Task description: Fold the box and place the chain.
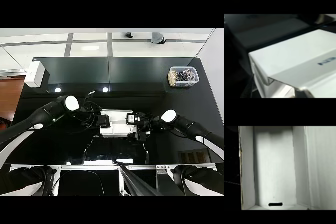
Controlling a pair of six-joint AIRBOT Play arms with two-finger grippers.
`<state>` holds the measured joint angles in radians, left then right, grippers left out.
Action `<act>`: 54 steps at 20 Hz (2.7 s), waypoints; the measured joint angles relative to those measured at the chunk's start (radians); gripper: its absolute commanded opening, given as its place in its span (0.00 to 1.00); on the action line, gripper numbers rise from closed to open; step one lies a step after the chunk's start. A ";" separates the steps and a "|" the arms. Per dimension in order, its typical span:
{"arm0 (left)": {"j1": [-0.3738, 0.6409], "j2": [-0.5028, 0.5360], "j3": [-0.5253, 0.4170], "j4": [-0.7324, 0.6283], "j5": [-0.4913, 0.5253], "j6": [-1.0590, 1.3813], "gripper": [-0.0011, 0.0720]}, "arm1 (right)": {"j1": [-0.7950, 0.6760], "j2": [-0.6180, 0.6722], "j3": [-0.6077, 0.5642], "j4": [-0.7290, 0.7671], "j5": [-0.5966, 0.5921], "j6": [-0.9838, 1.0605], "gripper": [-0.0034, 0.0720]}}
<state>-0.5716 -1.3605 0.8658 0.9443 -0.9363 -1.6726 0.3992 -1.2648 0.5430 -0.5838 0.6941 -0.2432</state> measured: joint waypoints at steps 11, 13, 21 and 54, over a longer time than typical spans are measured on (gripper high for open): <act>-0.109 -0.047 0.093 0.344 -0.070 -0.293 0.68 | 0.000 0.000 0.000 0.000 -0.001 0.000 0.28; -0.158 -0.085 0.154 0.442 -0.120 -0.355 0.68 | 0.000 0.000 0.000 0.000 0.000 0.000 0.28; -0.266 -0.159 0.253 0.586 -0.233 -0.614 0.47 | 0.000 0.000 0.000 0.000 0.000 0.001 0.28; -0.248 -0.165 0.248 0.532 -0.225 -0.691 0.05 | 0.000 0.039 -0.001 -0.037 -0.006 0.008 1.00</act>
<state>-0.8200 -1.5257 1.1141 1.4761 -1.1614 -2.3634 0.3992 -1.2263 0.5419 -0.6209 0.6880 -0.2352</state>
